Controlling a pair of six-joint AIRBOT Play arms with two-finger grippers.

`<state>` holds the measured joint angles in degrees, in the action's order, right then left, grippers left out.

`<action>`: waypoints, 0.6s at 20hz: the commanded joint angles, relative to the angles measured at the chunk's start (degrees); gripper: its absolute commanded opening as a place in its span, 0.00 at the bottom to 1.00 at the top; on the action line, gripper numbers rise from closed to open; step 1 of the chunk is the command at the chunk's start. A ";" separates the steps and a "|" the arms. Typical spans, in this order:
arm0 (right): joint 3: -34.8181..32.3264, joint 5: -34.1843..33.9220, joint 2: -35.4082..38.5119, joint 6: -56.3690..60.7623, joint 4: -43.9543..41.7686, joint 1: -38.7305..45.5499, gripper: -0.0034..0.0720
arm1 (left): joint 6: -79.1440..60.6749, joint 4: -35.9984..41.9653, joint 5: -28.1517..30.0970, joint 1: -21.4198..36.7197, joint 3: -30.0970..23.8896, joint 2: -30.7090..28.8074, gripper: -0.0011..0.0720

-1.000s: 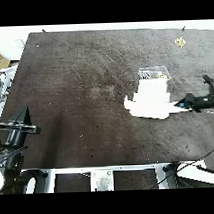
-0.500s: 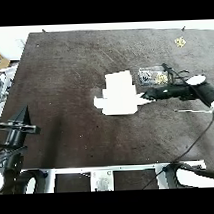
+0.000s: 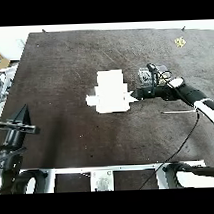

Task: Fold the box and place the chain.

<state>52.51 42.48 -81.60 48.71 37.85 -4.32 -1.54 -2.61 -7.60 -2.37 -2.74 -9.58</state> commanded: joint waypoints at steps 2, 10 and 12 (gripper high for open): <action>-0.04 -1.36 -0.33 -4.17 -1.31 -0.85 0.05 | -0.44 0.07 -6.88 -0.02 0.09 -0.04 0.58; -0.42 -1.42 -0.33 -3.89 -4.26 -0.85 0.05 | 2.73 7.32 -8.15 -0.02 1.49 -0.02 0.58; -1.90 -1.40 -0.33 -3.93 -5.77 -0.85 0.05 | 2.56 6.45 -8.13 -0.02 3.37 -0.02 0.58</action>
